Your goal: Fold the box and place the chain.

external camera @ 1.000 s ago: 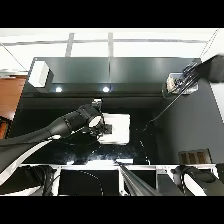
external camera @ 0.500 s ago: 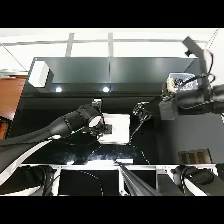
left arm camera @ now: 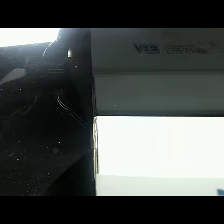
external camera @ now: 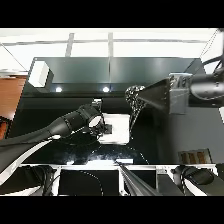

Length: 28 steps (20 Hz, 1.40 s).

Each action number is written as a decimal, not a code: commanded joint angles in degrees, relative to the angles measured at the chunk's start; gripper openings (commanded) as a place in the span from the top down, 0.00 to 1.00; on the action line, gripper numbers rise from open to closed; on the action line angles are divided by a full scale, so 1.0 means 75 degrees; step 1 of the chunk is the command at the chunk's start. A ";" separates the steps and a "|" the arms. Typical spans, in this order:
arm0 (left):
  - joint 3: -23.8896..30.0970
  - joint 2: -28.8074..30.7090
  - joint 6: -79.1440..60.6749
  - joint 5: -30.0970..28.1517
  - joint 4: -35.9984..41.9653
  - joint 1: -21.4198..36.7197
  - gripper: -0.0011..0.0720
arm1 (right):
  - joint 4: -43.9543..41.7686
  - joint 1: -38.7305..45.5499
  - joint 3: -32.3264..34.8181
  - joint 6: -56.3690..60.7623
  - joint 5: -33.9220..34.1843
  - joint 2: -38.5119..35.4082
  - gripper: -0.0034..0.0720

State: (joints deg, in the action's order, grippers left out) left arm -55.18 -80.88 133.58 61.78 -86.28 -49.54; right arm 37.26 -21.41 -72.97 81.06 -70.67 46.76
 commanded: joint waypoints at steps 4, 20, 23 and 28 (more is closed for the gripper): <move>0.0003 -0.0003 -0.0003 0.0000 0.0000 -0.0003 0.95 | -0.0522 -0.0017 -0.0554 0.0006 0.0227 0.0006 0.95; 0.0003 -0.0003 -0.0003 -0.0003 0.0000 -0.0003 0.95 | 0.1658 -0.0866 0.1075 0.0303 -0.0143 0.0935 0.95; 0.0003 -0.0003 -0.0006 -0.0003 -0.0003 -0.0003 0.95 | 0.2028 -0.0866 0.1944 0.0367 0.0038 0.0962 0.95; 0.0003 -0.0003 -0.0003 0.0003 0.0000 -0.0003 0.95 | 0.1632 -0.1198 0.3025 0.0385 0.1294 0.1463 0.95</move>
State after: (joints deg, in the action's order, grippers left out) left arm -55.18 -80.88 133.56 61.78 -86.26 -49.54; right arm 49.98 -29.06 -54.11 83.66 -65.54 55.70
